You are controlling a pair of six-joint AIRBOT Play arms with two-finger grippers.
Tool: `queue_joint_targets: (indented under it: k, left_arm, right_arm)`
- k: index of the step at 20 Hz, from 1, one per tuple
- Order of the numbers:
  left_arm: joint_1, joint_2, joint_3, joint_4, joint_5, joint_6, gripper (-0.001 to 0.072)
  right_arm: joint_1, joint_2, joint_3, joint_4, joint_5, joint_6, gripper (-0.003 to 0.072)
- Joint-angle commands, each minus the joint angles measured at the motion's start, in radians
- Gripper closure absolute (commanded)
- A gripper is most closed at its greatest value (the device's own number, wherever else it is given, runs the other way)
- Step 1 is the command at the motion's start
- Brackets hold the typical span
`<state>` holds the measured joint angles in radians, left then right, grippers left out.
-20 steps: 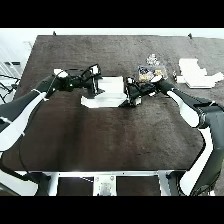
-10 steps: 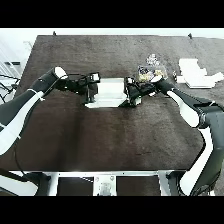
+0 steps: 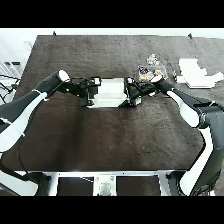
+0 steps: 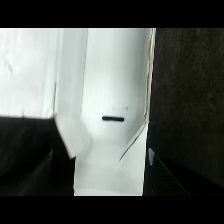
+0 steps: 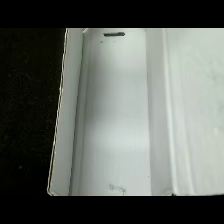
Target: Fold the box and place the chain.
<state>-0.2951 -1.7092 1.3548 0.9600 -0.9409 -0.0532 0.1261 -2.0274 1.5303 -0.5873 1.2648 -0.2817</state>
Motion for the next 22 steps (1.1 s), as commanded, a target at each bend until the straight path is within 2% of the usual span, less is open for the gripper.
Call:
queue_joint_targets:
  k: [1,7,8,9,16,17,18,19,22]
  left_arm:
    - [-0.024,-0.007,0.000,0.006,0.032,0.028,0.0013]
    - [-0.023,-0.007,0.000,0.007,0.043,0.028,0.0016]
    - [-0.023,-0.007,0.000,0.008,0.043,0.028,0.0126]
    - [-0.023,-0.007,0.000,0.007,0.047,0.029,0.0155]
    - [-0.023,-0.047,0.000,0.002,0.046,0.055,0.0157]
    - [-0.023,-0.046,0.002,0.001,0.050,0.055,0.0171]
    - [-0.023,-0.046,0.002,-0.003,0.054,0.055,0.0284]
    - [-0.023,-0.046,0.002,-0.016,0.055,0.064,0.0314]
    - [-0.023,-0.046,0.002,-0.060,0.055,0.092,0.0316]
  right_arm:
    - [0.001,0.000,0.000,0.000,0.000,0.000,0.0102]
    - [0.001,0.000,0.001,0.000,0.000,0.000,0.0103]
    - [0.001,0.000,0.001,0.000,0.000,0.000,0.0103]
    - [0.001,0.000,0.001,0.000,0.000,0.000,0.0103]
    - [0.000,0.000,0.000,0.000,0.000,0.000,0.0103]
    - [0.000,0.000,0.001,0.000,0.000,0.000,0.0103]
    - [0.001,0.000,0.000,0.000,0.000,0.000,0.0103]
    - [0.001,0.000,0.001,0.000,0.000,0.000,0.0103]
    - [0.000,0.000,0.001,0.000,0.000,0.000,0.0103]
